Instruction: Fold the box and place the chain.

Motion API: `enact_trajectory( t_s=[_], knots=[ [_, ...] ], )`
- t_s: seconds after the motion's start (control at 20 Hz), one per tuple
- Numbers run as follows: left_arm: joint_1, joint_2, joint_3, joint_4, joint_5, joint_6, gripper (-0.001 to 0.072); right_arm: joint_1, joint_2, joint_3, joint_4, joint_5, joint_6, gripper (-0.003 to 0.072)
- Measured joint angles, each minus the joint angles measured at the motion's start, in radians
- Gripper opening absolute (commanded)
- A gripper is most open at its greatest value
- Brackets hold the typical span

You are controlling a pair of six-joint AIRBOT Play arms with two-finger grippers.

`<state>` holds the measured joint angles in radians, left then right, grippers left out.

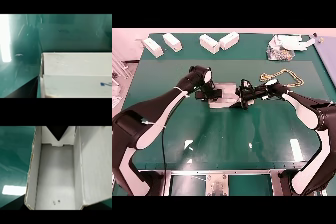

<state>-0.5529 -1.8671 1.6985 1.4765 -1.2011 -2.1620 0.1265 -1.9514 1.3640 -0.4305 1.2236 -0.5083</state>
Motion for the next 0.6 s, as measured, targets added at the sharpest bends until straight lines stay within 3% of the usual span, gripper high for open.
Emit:
enact_trajectory(
  t_s=[0.05, 0.55, 0.6],
  knots=[
    [0.0, -0.002, 0.003, 0.002, -0.003, -0.004, 0.0206, 0.0, 0.0, 0.0, 0.0, 0.0, 0.0, 0.0576],
    [-0.01, -0.068, 0.093, 0.019, -0.08, -0.027, 0.0207, 0.0, 0.0, 0.0, -0.002, 0.0, 0.0, 0.0576],
    [-0.012, -0.073, 0.099, 0.023, -0.088, -0.029, 0.0136, 0.0, 0.0, 0.0, -0.002, 0.001, 0.0, 0.0576]
  ],
)
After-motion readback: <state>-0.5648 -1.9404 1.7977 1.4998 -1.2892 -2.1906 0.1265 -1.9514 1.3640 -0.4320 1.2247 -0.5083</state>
